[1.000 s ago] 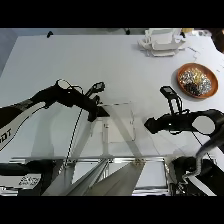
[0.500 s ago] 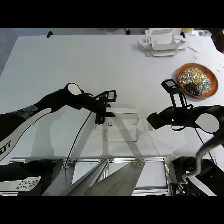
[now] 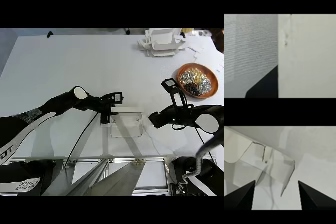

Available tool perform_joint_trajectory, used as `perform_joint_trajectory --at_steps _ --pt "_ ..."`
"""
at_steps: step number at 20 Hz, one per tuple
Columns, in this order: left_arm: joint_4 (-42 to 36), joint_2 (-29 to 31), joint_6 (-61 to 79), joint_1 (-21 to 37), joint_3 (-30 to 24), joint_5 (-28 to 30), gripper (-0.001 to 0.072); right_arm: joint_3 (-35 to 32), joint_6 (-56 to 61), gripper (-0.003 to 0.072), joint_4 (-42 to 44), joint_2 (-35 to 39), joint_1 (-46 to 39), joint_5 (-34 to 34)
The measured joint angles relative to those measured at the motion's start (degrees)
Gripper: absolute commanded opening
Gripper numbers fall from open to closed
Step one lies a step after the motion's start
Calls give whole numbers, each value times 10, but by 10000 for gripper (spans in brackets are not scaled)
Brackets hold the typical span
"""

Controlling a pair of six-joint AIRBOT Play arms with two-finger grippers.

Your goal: Fold the box and place the chain.

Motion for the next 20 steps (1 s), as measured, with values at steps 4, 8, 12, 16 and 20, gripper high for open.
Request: perform_joint_trajectory --at_steps 4,8,12,16,20 --pt "13 -1 -2 -2 0 5 7 0 -4 590 -2 0 0 -3" --pt "17 -2 -2 -2 0 6 7 0 -5 590 -3 0 0 -4" --pt "18 -2 -2 -3 0 6 7 0 -5 590 -3 0 0 -4" --pt "18 -4 -2 -3 0 8 7 0 -6 590 -3 0 0 -4" --pt "17 -8 -2 -3 1 9 12 0 -6 590 -3 0 0 -4"
